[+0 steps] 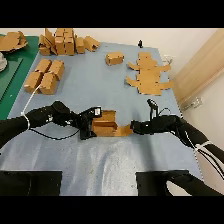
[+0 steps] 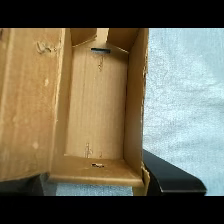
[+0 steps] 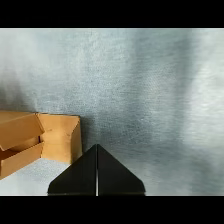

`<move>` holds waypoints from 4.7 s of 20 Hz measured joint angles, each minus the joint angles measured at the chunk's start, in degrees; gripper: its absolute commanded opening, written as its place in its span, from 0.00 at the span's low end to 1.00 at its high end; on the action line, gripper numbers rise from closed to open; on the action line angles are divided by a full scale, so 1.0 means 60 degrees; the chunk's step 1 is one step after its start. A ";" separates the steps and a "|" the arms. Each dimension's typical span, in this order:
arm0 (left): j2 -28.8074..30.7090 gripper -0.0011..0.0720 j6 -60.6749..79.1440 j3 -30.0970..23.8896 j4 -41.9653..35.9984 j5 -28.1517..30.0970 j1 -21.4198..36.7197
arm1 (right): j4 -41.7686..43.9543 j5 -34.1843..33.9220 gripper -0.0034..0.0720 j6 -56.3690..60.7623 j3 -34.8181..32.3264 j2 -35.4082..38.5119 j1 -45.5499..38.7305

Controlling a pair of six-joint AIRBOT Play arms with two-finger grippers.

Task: Fold the box.

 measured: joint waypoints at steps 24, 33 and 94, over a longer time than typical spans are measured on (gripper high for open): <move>0.0000 0.62 0.0004 0.0000 0.0000 0.0000 0.0000 | 0.2539 -0.1056 0.19 -0.1840 0.0474 -0.0299 -0.0036; 0.0000 0.62 0.0004 0.0000 -0.0004 0.0000 0.0000 | 0.2892 -0.0962 0.35 -0.1865 0.0561 -0.0310 0.0623; 0.0000 0.62 0.0000 0.0000 -0.0004 -0.0004 0.0000 | -0.6411 -0.4659 0.57 0.8630 0.6156 -0.4357 0.5421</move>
